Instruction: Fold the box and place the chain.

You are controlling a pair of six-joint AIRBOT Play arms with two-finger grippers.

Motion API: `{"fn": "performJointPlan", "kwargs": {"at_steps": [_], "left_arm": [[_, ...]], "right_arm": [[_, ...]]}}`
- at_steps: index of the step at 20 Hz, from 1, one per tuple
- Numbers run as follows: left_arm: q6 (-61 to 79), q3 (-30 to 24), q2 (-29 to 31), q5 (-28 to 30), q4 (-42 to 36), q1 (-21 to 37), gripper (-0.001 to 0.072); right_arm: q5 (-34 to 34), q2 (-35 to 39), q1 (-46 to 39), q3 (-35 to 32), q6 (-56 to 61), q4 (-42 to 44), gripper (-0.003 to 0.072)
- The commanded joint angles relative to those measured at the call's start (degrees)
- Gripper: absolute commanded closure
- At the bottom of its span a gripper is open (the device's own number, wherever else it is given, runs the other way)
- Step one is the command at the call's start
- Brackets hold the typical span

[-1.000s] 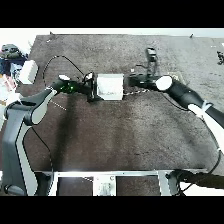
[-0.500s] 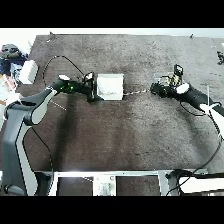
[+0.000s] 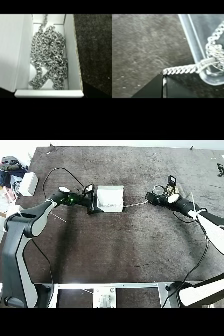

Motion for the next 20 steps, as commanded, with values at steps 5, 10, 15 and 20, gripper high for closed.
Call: {"fn": "performJointPlan", "kwargs": {"at_steps": [5, 10, 15, 20], "left_arm": [[0.0, 0.04, -0.02, 0.0, 0.02, 0.04, 0.0535], [0.0, 0.04, -0.02, 0.0, 0.02, 0.04, 0.0536], [0.0, 0.04, -0.02, -0.02, 0.04, 0.04, 0.0535], [0.0, 0.04, -0.02, 0.0, 0.02, 0.04, 0.0535]], "right_arm": [[3.52, 18.21, 11.85, 0.72, -4.31, 1.2, 0.0674], [1.07, 23.69, 22.47, 5.57, -4.66, 0.37, 0.0674], [-0.22, 18.64, 27.08, 5.68, -2.64, 0.33, 0.0673], [4.09, 10.08, 26.8, 5.49, -1.57, -0.96, 0.0611]]}}
